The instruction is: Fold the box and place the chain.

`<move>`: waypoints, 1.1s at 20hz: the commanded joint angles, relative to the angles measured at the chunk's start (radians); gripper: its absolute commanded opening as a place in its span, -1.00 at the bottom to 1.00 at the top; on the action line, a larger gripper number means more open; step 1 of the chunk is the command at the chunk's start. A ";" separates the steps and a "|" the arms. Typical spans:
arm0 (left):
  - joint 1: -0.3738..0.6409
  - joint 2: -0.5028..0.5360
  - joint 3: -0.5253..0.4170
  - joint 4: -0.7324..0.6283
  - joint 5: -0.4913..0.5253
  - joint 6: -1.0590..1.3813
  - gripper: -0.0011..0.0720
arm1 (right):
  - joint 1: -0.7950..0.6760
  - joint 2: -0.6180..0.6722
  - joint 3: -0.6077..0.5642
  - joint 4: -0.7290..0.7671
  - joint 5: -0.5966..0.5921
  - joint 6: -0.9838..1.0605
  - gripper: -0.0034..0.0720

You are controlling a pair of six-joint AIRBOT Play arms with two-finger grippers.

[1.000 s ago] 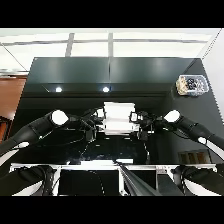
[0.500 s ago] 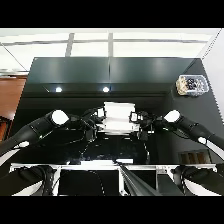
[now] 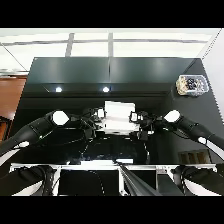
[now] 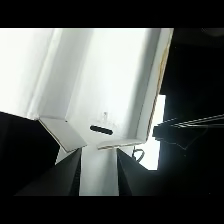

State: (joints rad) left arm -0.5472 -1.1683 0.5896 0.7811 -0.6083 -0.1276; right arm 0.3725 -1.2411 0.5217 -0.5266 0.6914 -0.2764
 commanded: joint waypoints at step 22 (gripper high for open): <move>0.016 -0.005 0.037 0.014 -0.051 -0.062 0.06 | 0.000 0.000 -0.001 0.000 0.001 0.000 -0.41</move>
State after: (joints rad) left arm -0.5014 -1.1698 0.6258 0.7956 -0.7116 -0.2012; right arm 0.3725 -1.2411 0.5213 -0.5274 0.6926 -0.2771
